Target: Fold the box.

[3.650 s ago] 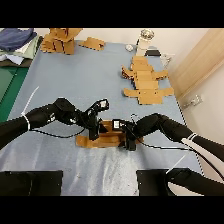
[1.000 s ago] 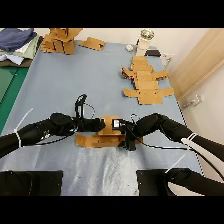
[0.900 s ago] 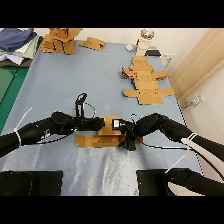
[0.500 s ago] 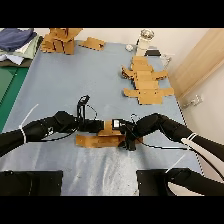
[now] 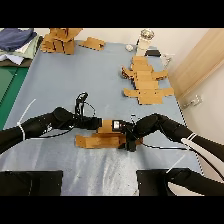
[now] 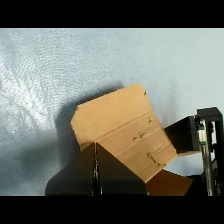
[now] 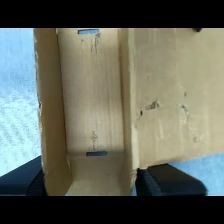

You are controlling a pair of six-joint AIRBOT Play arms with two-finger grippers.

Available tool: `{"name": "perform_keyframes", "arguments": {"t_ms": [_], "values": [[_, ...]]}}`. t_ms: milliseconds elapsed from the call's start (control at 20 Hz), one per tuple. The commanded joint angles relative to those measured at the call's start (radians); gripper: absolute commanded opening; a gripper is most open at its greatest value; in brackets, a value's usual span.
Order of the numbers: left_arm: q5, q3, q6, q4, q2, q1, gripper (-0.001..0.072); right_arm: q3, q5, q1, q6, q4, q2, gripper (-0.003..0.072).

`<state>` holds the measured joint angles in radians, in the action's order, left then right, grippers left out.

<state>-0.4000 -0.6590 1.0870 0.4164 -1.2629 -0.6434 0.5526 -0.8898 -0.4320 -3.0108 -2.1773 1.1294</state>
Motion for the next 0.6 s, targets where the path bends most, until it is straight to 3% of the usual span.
{"name": "perform_keyframes", "arguments": {"t_ms": [0, 50, 400, 550], "values": [[-0.004, -0.002, -0.001, 0.013, -0.001, 0.003, 0.0007, 0.001, 0.006, 0.0, 0.003, -0.004, -0.002, 0.0596], [-0.01, -0.003, -0.001, 0.015, -0.001, 0.003, 0.0007, 0.001, 0.006, 0.0, 0.003, -0.004, -0.005, 0.0483], [-0.042, -0.003, -0.006, 0.034, 0.0, 0.007, 0.0008, 0.001, 0.009, 0.0, 0.003, -0.003, -0.005, 0.0474], [-0.111, -0.002, -0.032, 0.084, 0.035, 0.072, 0.0008, 0.001, 0.008, 0.0, 0.003, -0.003, -0.005, 0.0474]]}}
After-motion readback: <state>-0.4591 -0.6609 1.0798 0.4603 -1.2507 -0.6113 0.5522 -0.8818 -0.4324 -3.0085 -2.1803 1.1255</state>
